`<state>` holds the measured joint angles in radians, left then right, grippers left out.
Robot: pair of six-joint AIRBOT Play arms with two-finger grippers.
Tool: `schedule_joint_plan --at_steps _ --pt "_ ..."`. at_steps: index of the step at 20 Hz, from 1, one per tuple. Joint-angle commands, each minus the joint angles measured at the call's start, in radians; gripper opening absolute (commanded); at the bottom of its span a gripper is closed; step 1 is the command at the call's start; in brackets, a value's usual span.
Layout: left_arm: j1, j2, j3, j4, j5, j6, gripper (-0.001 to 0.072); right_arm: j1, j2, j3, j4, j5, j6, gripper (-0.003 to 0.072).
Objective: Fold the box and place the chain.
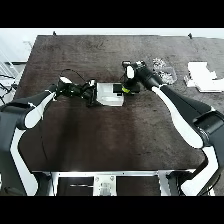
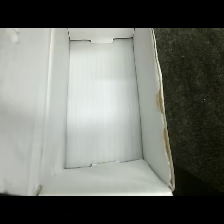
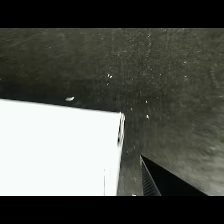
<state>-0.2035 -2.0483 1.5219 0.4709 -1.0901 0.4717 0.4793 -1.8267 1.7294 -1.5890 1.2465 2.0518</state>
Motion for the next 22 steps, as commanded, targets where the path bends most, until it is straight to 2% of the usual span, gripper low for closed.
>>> schedule_joint_plan --at_steps 1,5,8,9,12,16,19,22 --pt "0.001 0.0 0.0 0.001 0.0 0.0 0.0451 -0.01 0.084 0.001 -0.022 0.058 -0.106 0.0449" --pt "0.001 0.0 0.0 0.0 0.0 0.0 0.0451 -0.093 0.184 0.001 -0.099 0.032 -0.177 0.0449" --pt "0.001 0.0 0.0 0.0 0.0 0.0 0.0451 -0.214 0.204 0.0 -0.099 -0.023 -0.206 0.0447" --pt "0.001 0.0 0.0 0.001 0.0 0.0 0.0451 -0.256 0.201 -0.003 -0.098 -0.051 -0.206 0.0425" --pt "0.001 0.0 0.0 0.0 0.0 0.0 0.0451 -0.369 0.163 -0.006 -0.078 -0.153 -0.218 0.0407" --pt "0.001 0.0 0.0 0.0 -0.002 0.0 0.0451 -0.458 0.064 -0.005 0.109 -0.274 -0.38 0.0406" --pt "0.001 0.0 0.0 0.0 -0.002 0.0 0.0451 -0.471 0.01 -0.005 0.116 -0.35 -0.388 0.0358" --pt "0.001 0.0 0.0 0.0 -0.003 0.0 0.0451 -0.49 -0.021 -0.003 0.117 -0.36 -0.384 0.0358"
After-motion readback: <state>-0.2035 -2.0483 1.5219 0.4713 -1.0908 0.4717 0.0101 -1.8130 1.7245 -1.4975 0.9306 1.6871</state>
